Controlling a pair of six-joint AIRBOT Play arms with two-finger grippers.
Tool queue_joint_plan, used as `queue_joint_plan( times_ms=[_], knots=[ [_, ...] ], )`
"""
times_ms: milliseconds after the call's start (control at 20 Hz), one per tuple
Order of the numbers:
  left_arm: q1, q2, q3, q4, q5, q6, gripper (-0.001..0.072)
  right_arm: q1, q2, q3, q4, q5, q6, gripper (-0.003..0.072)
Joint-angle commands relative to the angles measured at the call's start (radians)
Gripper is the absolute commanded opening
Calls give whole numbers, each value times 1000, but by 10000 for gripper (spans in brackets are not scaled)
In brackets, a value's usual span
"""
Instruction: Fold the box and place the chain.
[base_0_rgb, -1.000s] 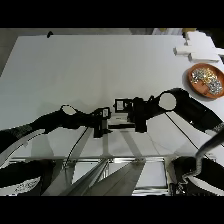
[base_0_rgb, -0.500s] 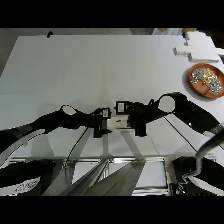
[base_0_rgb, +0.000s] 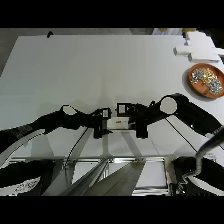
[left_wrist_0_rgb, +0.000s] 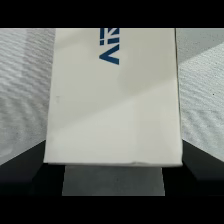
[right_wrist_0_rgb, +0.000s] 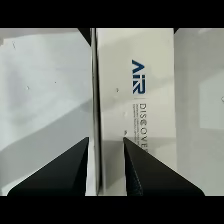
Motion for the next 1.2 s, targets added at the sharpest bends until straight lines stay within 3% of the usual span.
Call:
queue_joint_plan(
  times_ms=[0, 200, 250, 300, 1150],
  knots=[
    [0, 0, 0, 0, 3, 2, 137, 0, 16, 0, 101, -55, -2, 247],
    [0, 0, 0, 0, 3, 2, 137, 0, 16, -1, 177, -124, -11, 139],
    [0, 0, 0, 0, 3, 2, 137, 0, 16, -1, 172, -125, -11, 40],
    [0, 0, 0, 0, 3, 2, 137, 0, 16, -5, 174, -128, -11, 17],
    [0, 0, 0, 0, 3, 2, 137, 0, -29, -52, 170, -108, -8, 17]
  ],
)
